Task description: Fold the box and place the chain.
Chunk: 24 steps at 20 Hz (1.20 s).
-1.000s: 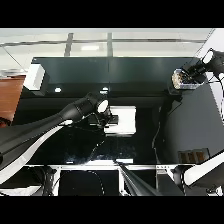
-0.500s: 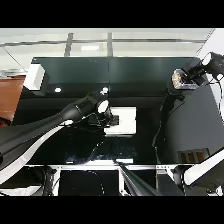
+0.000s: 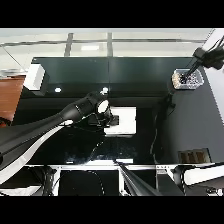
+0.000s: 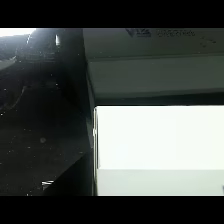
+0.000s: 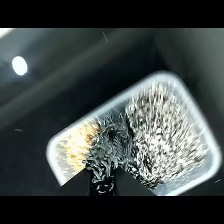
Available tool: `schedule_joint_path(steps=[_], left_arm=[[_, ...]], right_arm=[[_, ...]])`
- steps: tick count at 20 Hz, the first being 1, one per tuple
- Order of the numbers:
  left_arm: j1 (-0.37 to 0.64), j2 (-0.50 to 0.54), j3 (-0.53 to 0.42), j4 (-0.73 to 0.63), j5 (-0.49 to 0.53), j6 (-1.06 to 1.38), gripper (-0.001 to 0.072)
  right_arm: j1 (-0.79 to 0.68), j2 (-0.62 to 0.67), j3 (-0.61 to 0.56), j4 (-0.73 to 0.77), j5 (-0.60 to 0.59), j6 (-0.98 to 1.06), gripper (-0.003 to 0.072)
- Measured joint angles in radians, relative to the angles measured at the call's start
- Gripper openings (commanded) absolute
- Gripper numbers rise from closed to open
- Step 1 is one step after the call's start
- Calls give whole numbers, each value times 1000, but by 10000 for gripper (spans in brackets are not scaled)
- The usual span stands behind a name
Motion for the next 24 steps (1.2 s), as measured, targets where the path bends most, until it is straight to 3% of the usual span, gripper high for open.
schedule_joint_path(steps=[7, 14, 20, 24], left_arm=[[0, 0, 0, -3, 6, 0, 32], [0, 0, 0, -4, 1, 0, 31], [0, 0, 0, -4, 0, 0, 31], [0, 0, 0, -4, 0, 0, 32]], right_arm=[[0, 281, 0, 35, -72, -155, 18], [0, 442, 73, 203, -68, -299, 18], [1, 545, 158, 470, 46, -408, 18], [4, 586, 166, 605, 267, -463, 18]])
